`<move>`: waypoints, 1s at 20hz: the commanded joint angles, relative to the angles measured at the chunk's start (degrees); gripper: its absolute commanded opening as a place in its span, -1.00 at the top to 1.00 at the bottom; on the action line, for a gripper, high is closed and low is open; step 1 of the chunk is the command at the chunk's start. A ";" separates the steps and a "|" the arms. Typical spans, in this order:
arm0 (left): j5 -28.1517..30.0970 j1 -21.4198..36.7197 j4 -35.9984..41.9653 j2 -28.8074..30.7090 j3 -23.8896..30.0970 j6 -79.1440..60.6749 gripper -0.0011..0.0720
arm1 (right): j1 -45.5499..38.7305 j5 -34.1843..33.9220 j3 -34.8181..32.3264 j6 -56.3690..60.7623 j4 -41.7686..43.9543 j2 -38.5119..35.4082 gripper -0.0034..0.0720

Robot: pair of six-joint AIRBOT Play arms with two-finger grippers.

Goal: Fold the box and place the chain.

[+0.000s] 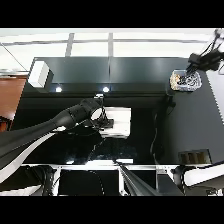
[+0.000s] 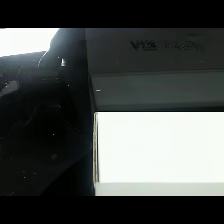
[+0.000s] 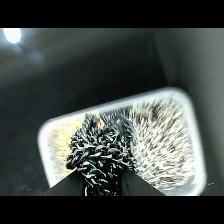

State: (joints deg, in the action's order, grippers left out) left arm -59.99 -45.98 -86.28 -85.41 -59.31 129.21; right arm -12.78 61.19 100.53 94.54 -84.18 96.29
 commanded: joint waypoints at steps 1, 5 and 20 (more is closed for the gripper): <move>-0.04 0.04 0.00 -0.04 -0.04 0.00 0.90 | 0.20 0.76 0.59 -4.81 0.81 -10.43 0.87; 0.00 0.04 -0.02 -0.04 -0.04 0.00 0.90 | 2.62 9.62 0.57 -10.82 4.72 -21.09 0.87; 1.07 0.04 -0.02 -0.04 -0.04 0.02 0.90 | 16.76 16.15 -44.94 -23.96 44.85 -43.34 0.88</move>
